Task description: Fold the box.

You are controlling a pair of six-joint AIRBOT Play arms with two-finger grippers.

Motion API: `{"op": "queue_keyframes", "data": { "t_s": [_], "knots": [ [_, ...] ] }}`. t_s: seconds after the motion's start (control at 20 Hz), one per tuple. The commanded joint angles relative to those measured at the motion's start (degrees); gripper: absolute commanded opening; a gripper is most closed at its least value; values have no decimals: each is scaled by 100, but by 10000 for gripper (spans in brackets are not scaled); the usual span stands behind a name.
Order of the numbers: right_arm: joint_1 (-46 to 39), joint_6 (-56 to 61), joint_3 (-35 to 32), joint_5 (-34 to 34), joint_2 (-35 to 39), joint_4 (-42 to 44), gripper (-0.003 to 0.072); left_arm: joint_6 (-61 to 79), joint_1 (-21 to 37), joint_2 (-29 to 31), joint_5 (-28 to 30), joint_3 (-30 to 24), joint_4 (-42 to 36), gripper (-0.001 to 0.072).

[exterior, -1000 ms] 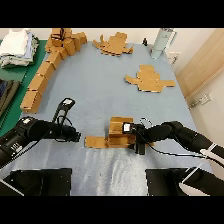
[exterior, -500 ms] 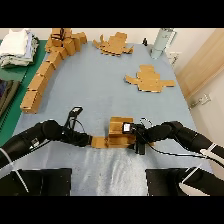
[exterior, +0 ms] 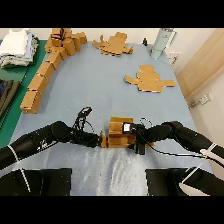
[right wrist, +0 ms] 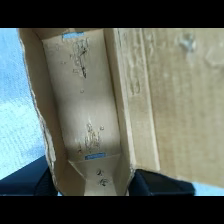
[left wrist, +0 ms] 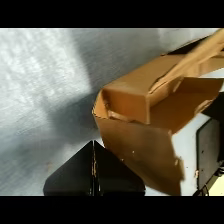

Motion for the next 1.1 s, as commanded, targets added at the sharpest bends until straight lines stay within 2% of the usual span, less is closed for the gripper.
{"op": "queue_keyframes", "data": {
  "t_s": [0.0,0.1,0.15,0.2,0.25,0.5,0.6,0.8,0.95,1.05],
  "knots": [
    [2,0,-2,0,2,2,504,-13,-48,153,-116,225,-90,12],
    [2,0,-2,0,2,0,504,-50,-46,149,-219,358,-92,37],
    [2,0,-2,0,2,0,504,-70,-46,146,-210,385,-94,321],
    [2,0,-2,2,2,0,505,-109,-46,146,-216,398,-94,434],
    [2,0,-2,0,2,0,504,-127,-46,146,-221,404,-107,402],
    [2,0,-2,0,2,0,505,-111,-48,111,-157,404,-522,405],
    [2,0,-2,0,2,0,505,-107,-48,24,-61,407,-693,431],
    [2,0,-2,0,2,0,505,-127,-46,-4,341,400,-693,431],
    [2,0,-2,0,2,0,504,-57,-83,-68,164,435,-678,432],
    [2,0,-2,0,2,0,505,-208,-289,-197,278,566,-566,431]
  ]
}}
